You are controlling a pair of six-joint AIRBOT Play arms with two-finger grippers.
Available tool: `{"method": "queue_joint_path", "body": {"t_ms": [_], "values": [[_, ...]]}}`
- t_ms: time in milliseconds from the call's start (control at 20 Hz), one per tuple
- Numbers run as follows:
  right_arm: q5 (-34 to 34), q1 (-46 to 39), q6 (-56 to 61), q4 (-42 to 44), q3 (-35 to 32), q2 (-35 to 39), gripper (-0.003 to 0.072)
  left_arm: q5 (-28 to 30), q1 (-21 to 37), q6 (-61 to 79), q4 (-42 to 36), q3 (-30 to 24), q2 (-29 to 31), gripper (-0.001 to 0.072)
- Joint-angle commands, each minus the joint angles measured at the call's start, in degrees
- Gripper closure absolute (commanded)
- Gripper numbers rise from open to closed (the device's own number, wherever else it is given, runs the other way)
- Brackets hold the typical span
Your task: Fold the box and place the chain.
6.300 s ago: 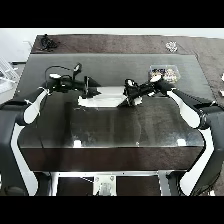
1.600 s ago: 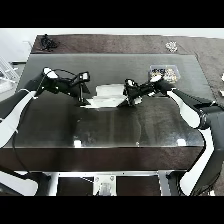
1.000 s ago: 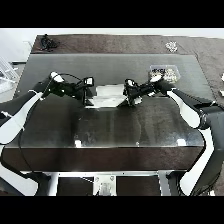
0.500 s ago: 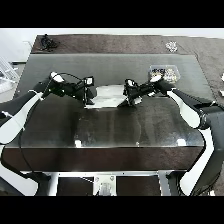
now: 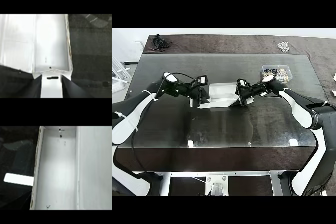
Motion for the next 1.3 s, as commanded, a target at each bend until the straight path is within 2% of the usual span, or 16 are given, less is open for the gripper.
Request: {"method": "queue_joint_path", "body": {"t_ms": [0, 150, 200, 250, 400, 450, 500, 1250], "values": [[0.0, 0.0, -0.1, 0.0, 0.0, 0.0, 0.0187, 4.0, -1.7, 1.9, -1.3, 0.0, 0.0, 0.0420], [0.0, 0.0, -0.1, 0.0, 0.0, 0.0, 0.0187, 6.5, -1.8, 2.8, -1.8, 0.0, 0.0, 0.0409], [0.0, 0.0, -0.1, 0.0, 0.0, 0.0, 0.0187, 6.6, -1.8, 3.4, -1.8, 0.0, 0.0, 0.0325], [0.0, 0.0, -0.1, 0.0, 0.0, 0.0, 0.0187, 6.5, -1.8, 3.9, -2.1, 0.0, -0.1, 0.0273], [0.0, 0.0, -0.1, 0.0, 0.0, 0.0, 0.0187, 6.5, -1.8, 4.9, -2.4, 0.0, -0.3, 0.0266], [0.0, 0.0, -0.1, 0.0, 0.0, 0.0, 0.0187, 6.8, -1.8, 4.7, -2.6, 0.0, -0.8, 0.0062], [0.0, 0.0, -0.1, 0.0, 0.0, 0.0, 0.0187, 7.7, -1.8, 3.2, -2.8, 0.0, -1.5, 0.0000], [0.0, 0.0, -0.1, 0.0, 0.0, 0.0, 0.0187, 8.0, -1.8, 4.8, -3.7, 0.1, -2.5, -0.0011]]}}
